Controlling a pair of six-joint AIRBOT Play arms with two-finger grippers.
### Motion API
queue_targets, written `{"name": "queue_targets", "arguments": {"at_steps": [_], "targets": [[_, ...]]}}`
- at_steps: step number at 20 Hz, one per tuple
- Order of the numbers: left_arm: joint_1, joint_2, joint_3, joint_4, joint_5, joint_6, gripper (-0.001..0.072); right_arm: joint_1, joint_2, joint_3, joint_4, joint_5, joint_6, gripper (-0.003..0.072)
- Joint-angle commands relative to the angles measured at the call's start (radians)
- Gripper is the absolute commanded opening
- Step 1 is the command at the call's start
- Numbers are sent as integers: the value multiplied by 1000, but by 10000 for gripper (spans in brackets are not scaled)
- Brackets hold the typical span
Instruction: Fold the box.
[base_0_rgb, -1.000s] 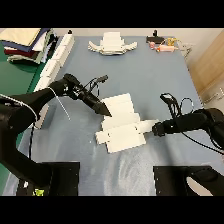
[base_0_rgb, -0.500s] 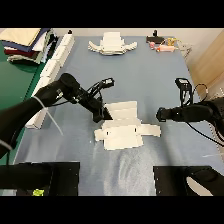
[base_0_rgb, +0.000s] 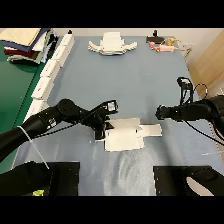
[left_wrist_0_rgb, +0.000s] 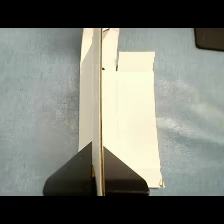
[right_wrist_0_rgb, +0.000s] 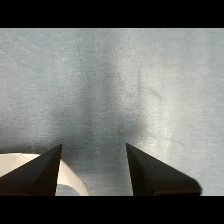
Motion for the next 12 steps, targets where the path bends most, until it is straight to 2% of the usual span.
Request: {"name": "queue_targets", "arguments": {"at_steps": [1, 6, 12], "targets": [[-31, -3, -38, 5, 53, 18, 14, 0, -18, 1, 25, 1, 6, 603], [-30, -10, -34, 6, 40, 18, 14, 0, -32, 1, 27, 0, 5, 603], [13, -13, 56, 50, -126, -64, 14, 0, -32, 1, 27, 0, 5, 602]]}}
